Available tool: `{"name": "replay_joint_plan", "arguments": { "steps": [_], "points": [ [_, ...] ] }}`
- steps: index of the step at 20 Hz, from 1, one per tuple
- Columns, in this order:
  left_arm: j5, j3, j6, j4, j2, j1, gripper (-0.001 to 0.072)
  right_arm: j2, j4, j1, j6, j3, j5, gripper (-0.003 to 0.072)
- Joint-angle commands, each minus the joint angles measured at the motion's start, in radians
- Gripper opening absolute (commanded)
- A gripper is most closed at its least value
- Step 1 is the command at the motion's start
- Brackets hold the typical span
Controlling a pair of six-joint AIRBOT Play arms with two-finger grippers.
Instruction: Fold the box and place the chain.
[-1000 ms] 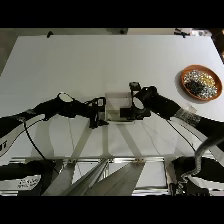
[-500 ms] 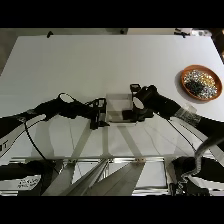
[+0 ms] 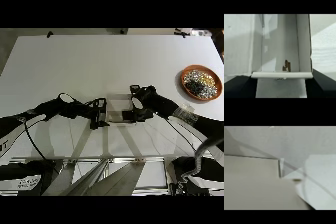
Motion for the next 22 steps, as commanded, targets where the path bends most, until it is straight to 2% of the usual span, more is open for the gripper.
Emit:
{"name": "replay_joint_plan", "arguments": {
  "steps": [1,5,6,8,14,15,16,17,20,21,22],
  "points": [
    [0.000,0.000,0.001,0.003,0.001,0.001,0.0274,-0.009,-0.003,0.000,-0.003,-0.001,0.012,0.0028],
    [0.000,0.000,0.001,0.003,0.001,0.001,0.0274,-0.012,0.000,0.000,-0.003,-0.001,0.012,0.0037],
    [0.000,0.000,0.001,0.003,0.001,0.001,0.0274,-0.012,0.009,0.000,-0.003,-0.001,0.011,0.0072],
    [0.000,0.000,0.001,0.003,0.001,0.001,0.0274,-0.012,0.013,0.000,-0.003,-0.001,0.005,0.0235],
    [0.000,0.000,0.001,0.003,0.001,0.001,0.0274,-0.016,0.044,0.000,-0.003,-0.001,-0.022,0.0237],
    [0.000,0.000,0.001,0.003,0.001,0.001,0.0274,-0.018,0.046,0.000,-0.003,-0.001,-0.022,0.0214],
    [0.000,0.000,0.001,0.003,0.001,0.001,0.0274,-0.019,0.046,0.000,-0.003,-0.001,-0.021,0.0098],
    [0.000,0.000,0.001,0.003,0.001,0.001,0.0274,-0.020,0.046,0.000,-0.003,-0.001,-0.021,0.0023],
    [0.000,0.000,0.001,0.003,0.001,0.001,0.0274,-0.020,0.046,0.000,-0.003,-0.001,-0.019,0.0025],
    [0.000,0.000,0.001,0.003,0.001,0.001,0.0274,-0.020,0.046,0.000,-0.004,-0.001,-0.015,0.0046],
    [0.000,0.000,0.001,0.002,0.001,0.001,0.0274,-0.019,0.046,0.000,-0.009,-0.001,-0.013,0.0097]
  ]
}}
